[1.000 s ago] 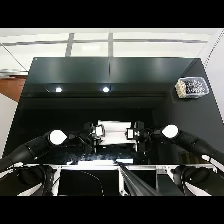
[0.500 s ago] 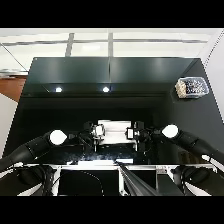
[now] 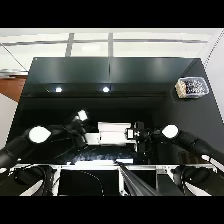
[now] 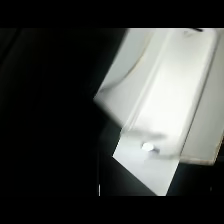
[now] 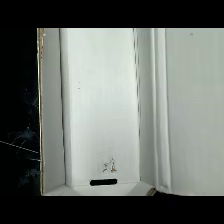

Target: Fold the box and place the chain.

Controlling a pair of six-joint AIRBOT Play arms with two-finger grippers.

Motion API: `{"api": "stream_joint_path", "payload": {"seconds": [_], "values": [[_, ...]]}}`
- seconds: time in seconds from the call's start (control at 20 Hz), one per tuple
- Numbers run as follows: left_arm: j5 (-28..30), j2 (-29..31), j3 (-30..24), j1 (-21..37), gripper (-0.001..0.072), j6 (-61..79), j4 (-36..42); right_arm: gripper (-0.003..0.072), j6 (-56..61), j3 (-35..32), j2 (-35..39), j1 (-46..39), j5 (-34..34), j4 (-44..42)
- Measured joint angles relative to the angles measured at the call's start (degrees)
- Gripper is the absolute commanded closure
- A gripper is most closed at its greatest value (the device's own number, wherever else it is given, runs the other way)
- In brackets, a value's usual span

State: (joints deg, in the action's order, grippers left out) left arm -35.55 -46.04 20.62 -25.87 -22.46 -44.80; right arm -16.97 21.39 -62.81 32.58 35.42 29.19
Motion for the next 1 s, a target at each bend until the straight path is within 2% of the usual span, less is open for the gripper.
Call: {"api": "stream_joint_path", "payload": {"seconds": [0.15, 0.3, 0.4, 0.5, 0.7, 0.85, 1.0], "values": [[-8.48, 5.51, 0.02, 13.40, 0.0680, -18.16, -7.10, 0.0231, 0.00, 0.00, -0.02, 0.00, -0.02, 0.00], [-18.53, 6.88, -0.66, 28.04, 0.0680, -35.47, -10.43, 0.0231, 0.02, 0.00, -0.02, 0.00, -0.07, 0.00], [-22.97, 6.34, -2.03, 35.01, 0.0680, -41.09, -10.58, 0.0231, 0.02, 0.00, -0.02, 0.00, -0.07, 0.00], [-25.09, 4.90, -3.61, 38.77, 0.0680, -44.13, -9.33, 0.0231, 0.02, 0.00, -0.02, 0.00, -0.07, 0.00], [-27.10, -1.51, -5.18, 38.82, 0.0681, -44.24, -6.23, 0.0230, 0.02, 0.00, -0.02, 0.00, -0.09, -0.02], [-26.49, -8.39, -5.46, 34.58, 0.0682, -42.95, -3.04, 0.0231, 0.02, 0.00, -0.02, 0.00, -0.11, -0.02], [-24.63, -14.01, -5.46, 29.29, 0.0682, -38.69, 4.11, 0.0230, 0.02, 0.00, -0.02, 0.00, -0.11, -0.02]]}}
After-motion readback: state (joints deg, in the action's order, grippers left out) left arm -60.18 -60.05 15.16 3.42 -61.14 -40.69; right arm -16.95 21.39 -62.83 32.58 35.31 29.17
